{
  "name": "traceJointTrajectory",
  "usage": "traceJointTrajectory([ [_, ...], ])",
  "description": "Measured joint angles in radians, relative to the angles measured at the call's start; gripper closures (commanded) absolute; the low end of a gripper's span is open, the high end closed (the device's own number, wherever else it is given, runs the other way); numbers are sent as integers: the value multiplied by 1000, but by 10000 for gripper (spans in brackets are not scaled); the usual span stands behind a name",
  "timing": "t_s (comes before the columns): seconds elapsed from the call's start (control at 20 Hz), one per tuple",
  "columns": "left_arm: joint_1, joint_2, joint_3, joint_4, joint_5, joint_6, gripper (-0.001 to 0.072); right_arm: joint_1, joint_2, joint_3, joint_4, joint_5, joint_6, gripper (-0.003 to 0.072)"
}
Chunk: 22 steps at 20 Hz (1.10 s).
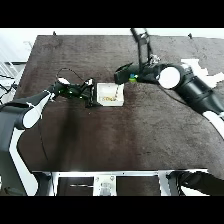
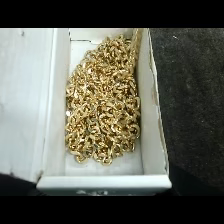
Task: Fold the box and place the chain.
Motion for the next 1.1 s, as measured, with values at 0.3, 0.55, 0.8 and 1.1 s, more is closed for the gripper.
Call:
traceJointTrajectory([
  [0.3,0,0,0,0,0,0,355,21,-136,-48,20,-110,-2,680],
  [0.55,0,0,0,0,0,0,355,22,-200,-55,21,-139,-40,237],
  [0.8,0,0,0,0,0,0,355,6,-137,-55,-2,-123,-158,149],
  [1.1,0,0,0,0,0,0,355,-134,0,-55,-97,-107,-286,373],
])
